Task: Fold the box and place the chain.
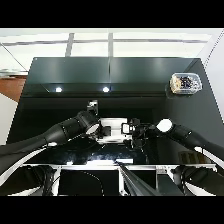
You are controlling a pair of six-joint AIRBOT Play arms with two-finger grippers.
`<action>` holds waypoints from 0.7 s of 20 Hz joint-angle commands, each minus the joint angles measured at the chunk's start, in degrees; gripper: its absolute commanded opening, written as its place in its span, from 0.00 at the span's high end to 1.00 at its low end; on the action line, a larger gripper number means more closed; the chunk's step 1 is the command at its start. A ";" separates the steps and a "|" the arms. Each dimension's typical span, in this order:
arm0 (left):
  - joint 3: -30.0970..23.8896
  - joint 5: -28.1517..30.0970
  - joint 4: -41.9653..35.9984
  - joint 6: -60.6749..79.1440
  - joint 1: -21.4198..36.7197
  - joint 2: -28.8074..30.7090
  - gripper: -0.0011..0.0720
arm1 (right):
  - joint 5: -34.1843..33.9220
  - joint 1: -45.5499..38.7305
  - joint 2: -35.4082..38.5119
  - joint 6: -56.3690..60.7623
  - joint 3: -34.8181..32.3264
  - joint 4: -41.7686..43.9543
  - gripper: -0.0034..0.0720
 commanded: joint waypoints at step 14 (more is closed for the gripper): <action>0.07 -0.04 -0.07 -0.57 -0.02 -0.04 0.49 | 0.00 0.07 -0.04 0.00 -0.02 0.00 0.40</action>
